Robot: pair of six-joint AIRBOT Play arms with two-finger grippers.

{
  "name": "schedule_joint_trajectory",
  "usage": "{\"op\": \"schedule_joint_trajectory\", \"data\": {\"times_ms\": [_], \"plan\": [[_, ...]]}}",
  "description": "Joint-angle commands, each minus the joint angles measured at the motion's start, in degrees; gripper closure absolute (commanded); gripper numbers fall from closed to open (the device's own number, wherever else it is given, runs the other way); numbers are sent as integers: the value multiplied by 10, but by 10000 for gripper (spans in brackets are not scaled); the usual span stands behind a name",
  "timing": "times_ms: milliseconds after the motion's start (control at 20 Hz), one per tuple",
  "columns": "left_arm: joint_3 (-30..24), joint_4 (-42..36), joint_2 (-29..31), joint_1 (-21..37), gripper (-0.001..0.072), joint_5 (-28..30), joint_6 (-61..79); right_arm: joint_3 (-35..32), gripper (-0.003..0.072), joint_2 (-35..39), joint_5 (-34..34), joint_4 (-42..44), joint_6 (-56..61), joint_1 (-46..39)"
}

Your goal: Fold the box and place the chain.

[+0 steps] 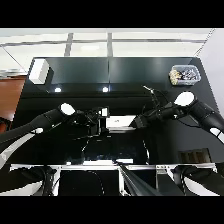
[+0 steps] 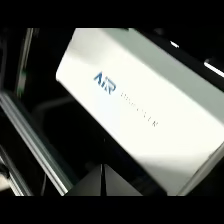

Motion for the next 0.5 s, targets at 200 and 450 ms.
{"op": "schedule_joint_trajectory", "data": {"times_ms": [200, 450], "plan": [[0, 0, 0, 0, 245, 0, 0, -18, 673, -37, -83, 41, 63, -1], [0, 0, 0, 0, 245, 0, 0, -18, 673, -59, -96, -59, 150, 20]]}}
